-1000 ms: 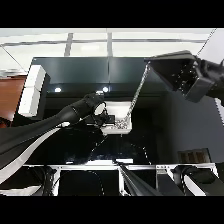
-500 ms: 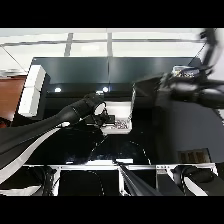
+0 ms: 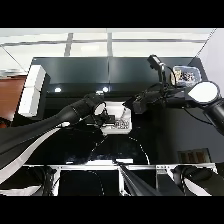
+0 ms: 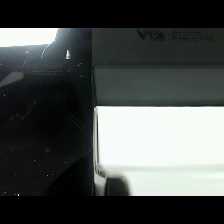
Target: Fold the box and place the chain.
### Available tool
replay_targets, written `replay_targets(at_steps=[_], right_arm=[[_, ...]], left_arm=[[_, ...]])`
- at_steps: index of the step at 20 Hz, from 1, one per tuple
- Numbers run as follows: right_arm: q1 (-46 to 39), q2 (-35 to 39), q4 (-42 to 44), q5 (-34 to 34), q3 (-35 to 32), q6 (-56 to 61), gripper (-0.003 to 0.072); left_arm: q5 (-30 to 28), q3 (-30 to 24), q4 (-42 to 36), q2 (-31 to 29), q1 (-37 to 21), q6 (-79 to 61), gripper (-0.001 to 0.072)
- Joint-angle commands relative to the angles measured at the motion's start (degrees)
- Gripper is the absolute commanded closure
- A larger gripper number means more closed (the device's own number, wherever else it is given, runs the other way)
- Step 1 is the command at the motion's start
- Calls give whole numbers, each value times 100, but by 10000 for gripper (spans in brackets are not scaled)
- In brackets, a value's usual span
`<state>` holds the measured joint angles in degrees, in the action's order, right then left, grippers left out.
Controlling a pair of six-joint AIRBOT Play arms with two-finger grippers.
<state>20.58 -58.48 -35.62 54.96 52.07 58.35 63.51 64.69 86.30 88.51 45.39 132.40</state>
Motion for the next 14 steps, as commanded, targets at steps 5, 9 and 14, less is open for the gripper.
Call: replay_targets(at_steps=[5, 9, 14], right_arm=[[-660, -96, -1008, 415, -11, 129, 412], [-1207, -96, -1198, 885, -13, 127, 412], [-1237, -96, -1235, 1226, -13, 125, 412]], left_arm=[[31, 4, -17, 4, -2, 0, 680], [-17, 55, -26, 2, 2, -188, 676], [111, 452, 177, -398, 31, -197, 174]])
